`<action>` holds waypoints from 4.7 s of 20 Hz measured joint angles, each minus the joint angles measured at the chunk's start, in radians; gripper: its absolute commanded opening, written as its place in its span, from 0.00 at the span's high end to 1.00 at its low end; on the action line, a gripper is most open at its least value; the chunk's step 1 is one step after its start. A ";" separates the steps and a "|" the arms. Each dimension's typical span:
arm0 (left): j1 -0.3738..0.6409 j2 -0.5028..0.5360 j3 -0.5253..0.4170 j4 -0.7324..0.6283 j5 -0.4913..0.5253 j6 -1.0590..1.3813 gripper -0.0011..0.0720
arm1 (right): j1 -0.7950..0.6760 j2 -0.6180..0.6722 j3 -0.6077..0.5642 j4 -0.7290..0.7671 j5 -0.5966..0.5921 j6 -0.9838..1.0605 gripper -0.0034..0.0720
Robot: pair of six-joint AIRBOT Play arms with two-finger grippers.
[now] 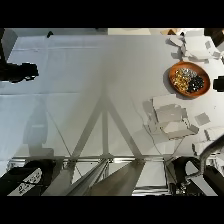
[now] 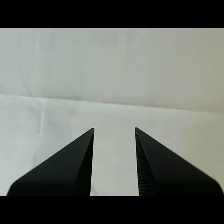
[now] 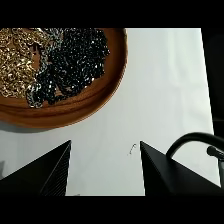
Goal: Fold the box and place the chain.
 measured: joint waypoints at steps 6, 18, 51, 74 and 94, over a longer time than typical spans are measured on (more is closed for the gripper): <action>0.000 0.000 0.000 0.000 0.000 0.000 0.61 | -0.021 -0.004 0.000 -0.013 0.000 0.003 0.31; 0.000 0.000 0.000 0.000 0.000 0.000 0.61 | -0.237 -0.029 0.000 0.103 0.219 -0.059 0.29; 0.000 0.000 0.000 0.000 0.000 0.000 0.61 | -0.252 -0.399 0.001 0.175 0.331 -0.317 0.29; 0.000 0.000 0.000 0.000 0.000 0.000 0.61 | -0.253 -0.471 0.001 0.214 0.484 -0.370 0.95; 0.000 0.000 0.000 0.000 0.000 0.000 0.61 | -0.195 -0.455 -0.034 0.904 0.424 -0.647 0.95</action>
